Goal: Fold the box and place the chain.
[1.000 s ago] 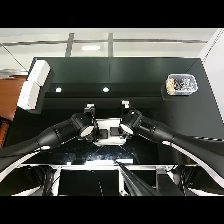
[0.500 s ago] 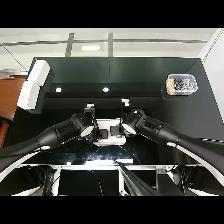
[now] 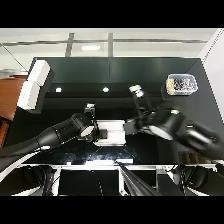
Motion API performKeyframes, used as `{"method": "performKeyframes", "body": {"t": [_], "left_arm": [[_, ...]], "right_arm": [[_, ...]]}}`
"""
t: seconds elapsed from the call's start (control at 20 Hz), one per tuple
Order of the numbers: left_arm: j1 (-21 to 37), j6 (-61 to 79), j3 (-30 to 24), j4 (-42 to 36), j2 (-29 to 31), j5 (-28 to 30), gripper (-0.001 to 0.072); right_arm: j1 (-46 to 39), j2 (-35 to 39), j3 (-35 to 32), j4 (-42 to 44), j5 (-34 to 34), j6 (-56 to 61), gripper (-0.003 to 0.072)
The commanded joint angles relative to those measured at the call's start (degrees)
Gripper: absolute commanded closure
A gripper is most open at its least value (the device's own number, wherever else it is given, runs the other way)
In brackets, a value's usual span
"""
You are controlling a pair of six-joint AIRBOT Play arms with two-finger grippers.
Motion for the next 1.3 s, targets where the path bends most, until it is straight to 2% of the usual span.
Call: {"method": "performKeyframes", "body": {"t": [0.0, 0.1, 0.15, 0.35, 0.4, 0.45, 0.6, 0.85, 1.05, 1.1, 1.15, 1.25], "left_arm": [[0.0, 0.0, 0.0, 0.0, 0.0, -0.3, 0.0681], [0.0, 0.0, 0.0, 0.1, 0.0, -0.3, 0.0681], [0.0, 0.0, 0.0, 0.1, 0.0, -0.3, 0.0681], [0.0, -0.1, 0.0, 0.0, 0.0, -0.3, 0.0682], [0.0, -0.1, 0.0, 0.0, 0.0, -0.3, 0.0681], [0.0, -0.1, 0.0, 0.0, 0.0, -0.3, 0.0681], [0.0, -0.1, 0.0, 0.0, 0.0, -0.3, 0.0681], [0.0, -0.1, 0.0, -0.4, 0.0, -0.3, 0.0681], [0.0, -0.1, 0.0, -0.5, 0.0, -0.6, 0.0681], [0.0, -0.1, 0.0, -0.5, 0.0, -0.5, 0.0682], [0.0, -0.2, 0.0, -0.5, 0.0, -0.5, 0.0681], [0.0, -0.3, 0.0, -0.6, 0.0, -0.5, 0.0681]], "right_arm": [[-3.9, 8.6, 0.0, -12.6, 7.1, -3.2, 0.0304], [-10.7, 9.9, 0.0, -17.1, 7.5, -5.5, 0.0304], [-15.3, 9.9, -0.2, -17.8, 5.6, -6.8, 0.0304], [-35.8, 8.2, -4.0, -16.1, -13.2, -9.9, 0.0293], [-40.6, 6.1, -4.0, -13.1, -17.7, -12.7, 0.0085], [-44.2, 3.8, -3.6, -9.7, -21.5, -15.6, -0.0034], [-52.3, -6.1, 1.0, -4.0, -25.5, -16.5, -0.0033], [-58.9, -23.1, 14.6, 1.3, -23.5, -16.2, -0.0027], [-61.2, -32.9, 23.6, 2.1, -20.2, -13.6, -0.0026], [-61.5, -35.0, 25.6, 2.1, -19.0, -13.4, 0.0017], [-61.8, -36.8, 27.1, 2.0, -18.1, -12.8, 0.0092], [-62.0, -38.9, 28.5, 1.9, -18.1, -10.6, 0.0095]]}}
